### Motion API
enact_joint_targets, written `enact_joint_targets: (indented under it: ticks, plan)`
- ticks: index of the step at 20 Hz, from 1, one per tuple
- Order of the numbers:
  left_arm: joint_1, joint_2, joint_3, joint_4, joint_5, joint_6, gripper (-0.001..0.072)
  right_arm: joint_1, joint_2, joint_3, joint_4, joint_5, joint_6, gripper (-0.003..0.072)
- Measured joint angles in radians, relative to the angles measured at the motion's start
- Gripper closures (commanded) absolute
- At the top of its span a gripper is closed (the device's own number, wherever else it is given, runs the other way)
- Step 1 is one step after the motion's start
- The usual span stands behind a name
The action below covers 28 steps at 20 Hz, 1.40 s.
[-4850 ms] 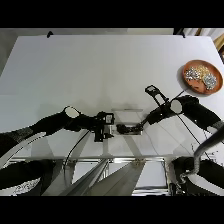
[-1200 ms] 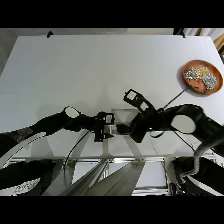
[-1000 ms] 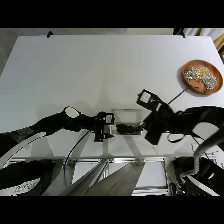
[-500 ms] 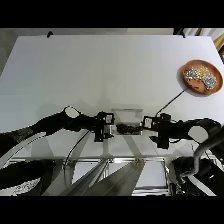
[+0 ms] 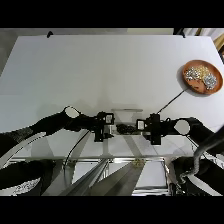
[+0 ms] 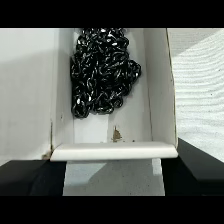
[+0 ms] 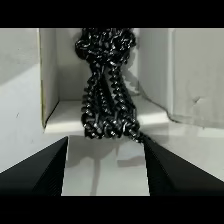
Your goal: Fold the box and place the chain.
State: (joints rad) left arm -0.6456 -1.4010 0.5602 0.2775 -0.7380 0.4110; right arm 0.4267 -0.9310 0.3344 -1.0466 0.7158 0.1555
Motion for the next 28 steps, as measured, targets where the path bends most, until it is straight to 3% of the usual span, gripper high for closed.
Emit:
enact_joint_targets:
  ticks: [3, 10, 19, 24, 28]
  plan:
    - [0.0, 0.0, 0.0, 0.0, 0.0, 0.0, 0.0679, 0.0, -0.011, -0.002, 0.035, -0.027, -0.021, 0.029]
    - [0.0, 0.0, 0.0, 0.0, 0.0, 0.0, 0.0679, -0.001, -0.017, -0.002, 0.06, -0.026, -0.032, 0.0673]
    - [0.0, 0.0, 0.0, 0.0, 0.0, 0.0, 0.0679, 0.0, 0.04, -0.002, -0.034, -0.026, 0.045, 0.0672]
    - [0.0, 0.0, 0.0, 0.0, 0.0, 0.0, 0.0679, 0.0, 0.214, -0.001, -0.164, -0.003, 0.219, 0.0674]
    - [0.0, 0.0, 0.0, 0.0, 0.0, 0.0, 0.0679, -0.001, 0.409, 0.019, -0.132, 0.019, 0.295, 0.0672]
